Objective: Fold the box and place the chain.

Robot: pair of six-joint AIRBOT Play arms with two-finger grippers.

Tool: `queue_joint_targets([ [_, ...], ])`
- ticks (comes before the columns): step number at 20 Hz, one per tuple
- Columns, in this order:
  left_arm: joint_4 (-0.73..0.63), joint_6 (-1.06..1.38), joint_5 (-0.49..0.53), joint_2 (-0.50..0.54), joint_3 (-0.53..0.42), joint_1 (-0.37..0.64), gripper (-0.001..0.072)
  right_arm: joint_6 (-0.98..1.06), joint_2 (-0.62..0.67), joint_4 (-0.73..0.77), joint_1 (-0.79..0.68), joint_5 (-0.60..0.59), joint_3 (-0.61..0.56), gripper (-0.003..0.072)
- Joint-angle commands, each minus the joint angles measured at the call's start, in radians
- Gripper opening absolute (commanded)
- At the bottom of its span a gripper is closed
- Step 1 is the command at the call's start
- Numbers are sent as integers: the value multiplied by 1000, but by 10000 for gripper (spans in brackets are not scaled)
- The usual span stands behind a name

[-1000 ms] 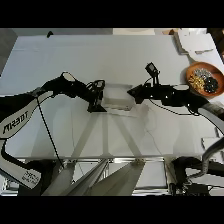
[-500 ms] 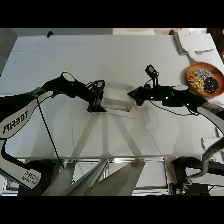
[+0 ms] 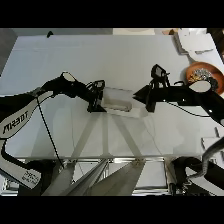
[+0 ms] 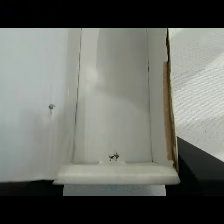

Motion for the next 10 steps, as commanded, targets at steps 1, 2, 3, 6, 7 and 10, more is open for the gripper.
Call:
queue_joint_targets([
  [1,-1,0,0,0,1,0,367,40,60,-173,-1,0,-23,308],
  [2,-1,0,0,0,1,0,367,29,60,-178,8,-29,-50,321],
  [3,-1,0,0,0,1,0,367,13,60,-200,21,-63,-79,331],
  [6,-1,0,0,0,1,0,367,-108,56,-267,69,-164,-159,337],
  [7,-1,0,0,0,1,0,367,-131,50,-262,78,-181,-166,337],
  [10,-2,0,0,0,1,0,367,-184,8,-241,82,-210,-166,337],
])
